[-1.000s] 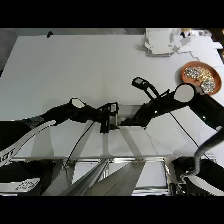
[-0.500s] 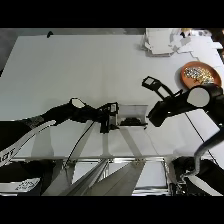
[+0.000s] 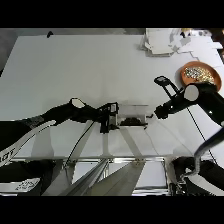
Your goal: Fold the box and place the chain.
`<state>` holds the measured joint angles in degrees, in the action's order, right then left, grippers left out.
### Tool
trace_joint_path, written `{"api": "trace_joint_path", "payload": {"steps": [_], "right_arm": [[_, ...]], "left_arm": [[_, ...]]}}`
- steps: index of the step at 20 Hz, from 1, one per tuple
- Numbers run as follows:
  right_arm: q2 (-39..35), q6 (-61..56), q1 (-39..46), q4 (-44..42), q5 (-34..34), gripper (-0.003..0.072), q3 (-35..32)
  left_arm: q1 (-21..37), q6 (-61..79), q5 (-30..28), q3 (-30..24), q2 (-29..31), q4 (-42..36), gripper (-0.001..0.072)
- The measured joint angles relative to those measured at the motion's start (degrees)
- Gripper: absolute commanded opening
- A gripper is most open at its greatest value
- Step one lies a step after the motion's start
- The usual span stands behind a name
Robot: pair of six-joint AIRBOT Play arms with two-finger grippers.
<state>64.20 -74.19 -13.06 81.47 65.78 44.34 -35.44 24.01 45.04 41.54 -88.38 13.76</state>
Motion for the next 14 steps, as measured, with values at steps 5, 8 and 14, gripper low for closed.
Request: {"api": "trace_joint_path", "payload": {"steps": [5, 8, 14], "right_arm": [[4.20, -1.01, 0.22, -0.92, -3.10, 0.0291, -0.20], [5.97, -2.47, 0.22, -1.31, -4.50, 0.0278, -0.20], [9.09, -4.39, 0.22, -2.16, -5.49, 0.0267, -0.22]], "left_arm": [[0.00, -0.02, 0.00, 0.00, 0.00, 0.00, 0.0152], [0.00, 0.00, 0.00, 0.00, 0.00, 0.00, 0.0152], [0.00, -0.02, 0.00, 0.00, 0.00, 0.00, 0.0152]]}}
